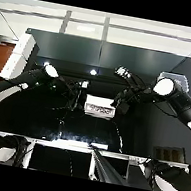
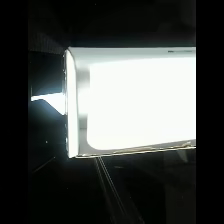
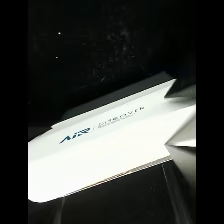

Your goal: Fold the box and place the chain.

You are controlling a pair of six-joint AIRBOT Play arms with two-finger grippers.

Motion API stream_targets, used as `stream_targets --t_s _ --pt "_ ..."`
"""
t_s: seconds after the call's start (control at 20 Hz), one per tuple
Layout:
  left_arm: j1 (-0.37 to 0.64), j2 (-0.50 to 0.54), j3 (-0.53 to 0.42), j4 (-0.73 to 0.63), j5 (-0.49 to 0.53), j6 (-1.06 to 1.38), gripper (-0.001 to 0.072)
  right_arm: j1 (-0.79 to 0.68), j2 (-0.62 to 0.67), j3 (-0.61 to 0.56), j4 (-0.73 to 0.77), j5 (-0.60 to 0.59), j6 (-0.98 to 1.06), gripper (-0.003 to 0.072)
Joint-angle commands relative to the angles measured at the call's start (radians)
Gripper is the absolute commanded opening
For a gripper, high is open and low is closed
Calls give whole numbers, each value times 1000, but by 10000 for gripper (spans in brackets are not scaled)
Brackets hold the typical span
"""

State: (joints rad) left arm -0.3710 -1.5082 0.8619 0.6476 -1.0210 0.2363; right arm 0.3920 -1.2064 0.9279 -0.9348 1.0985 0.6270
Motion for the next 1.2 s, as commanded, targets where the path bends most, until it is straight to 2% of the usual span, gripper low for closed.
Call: stream_targets --t_s 0.0,0.15,0.2,0.6,0.7,0.95,1.0,1.05,1.15 --pt "-1 -1 0 0 0 -1 500 1 13 0 -1 31 -8 228" --pt "-1 -1 0 0 0 -1 500 12 13 0 -13 44 -8 226" --pt "-1 -1 0 0 0 -1 499 22 13 0 -16 39 -7 179" --pt "-1 -1 0 0 0 -1 500 59 13 0 -76 3 2 180" --pt "-1 -1 0 0 0 -1 500 59 13 0 -76 -2 2 278" --pt "-1 -1 0 0 0 -1 500 59 13 0 -91 -15 2 277" --pt "-1 -1 0 0 0 -1 500 59 13 0 -92 -15 3 267" --pt "-1 -1 0 0 0 -1 500 59 13 0 -91 -15 3 194" --pt "-1 -1 0 0 0 -1 499 59 13 0 -91 -14 5 172"
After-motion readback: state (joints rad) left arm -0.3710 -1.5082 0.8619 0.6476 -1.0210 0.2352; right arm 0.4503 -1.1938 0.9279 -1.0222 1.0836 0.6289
